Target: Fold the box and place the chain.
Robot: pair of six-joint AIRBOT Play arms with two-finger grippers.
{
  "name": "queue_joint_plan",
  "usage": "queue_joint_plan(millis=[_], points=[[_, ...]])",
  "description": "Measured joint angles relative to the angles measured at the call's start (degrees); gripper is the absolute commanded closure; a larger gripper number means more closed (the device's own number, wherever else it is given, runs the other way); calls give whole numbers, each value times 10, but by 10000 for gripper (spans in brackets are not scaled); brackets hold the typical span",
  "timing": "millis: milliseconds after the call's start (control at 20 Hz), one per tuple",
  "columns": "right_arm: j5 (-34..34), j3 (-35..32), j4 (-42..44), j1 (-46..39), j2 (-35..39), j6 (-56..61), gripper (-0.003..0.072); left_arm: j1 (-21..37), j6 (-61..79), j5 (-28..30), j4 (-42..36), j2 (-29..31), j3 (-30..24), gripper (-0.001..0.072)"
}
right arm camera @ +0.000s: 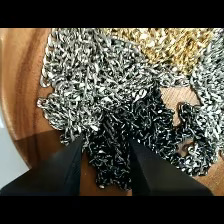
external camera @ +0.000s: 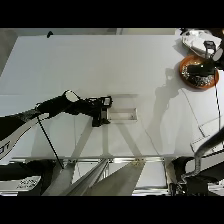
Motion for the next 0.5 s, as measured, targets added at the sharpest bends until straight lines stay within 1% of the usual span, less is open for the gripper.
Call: queue_joint_plan(millis=[200, 250, 300, 400, 500], points=[[14, 1, -18, 0, -9, -1, 434, 0, 0, 0, 0, 0, 0, 559], [18, 1, -21, 0, -12, -4, 481, 0, 0, 0, 0, 0, 0, 559], [20, 1, -23, 0, -14, -6, 550, 0, 0, 0, 0, 0, 0, 559], [24, 1, -24, 0, -18, -9, 657, 0, 0, 0, 0, 0, 0, 559], [27, 1, -23, 0, -20, -12, 666, 0, 0, 0, 0, 0, 0, 559]])
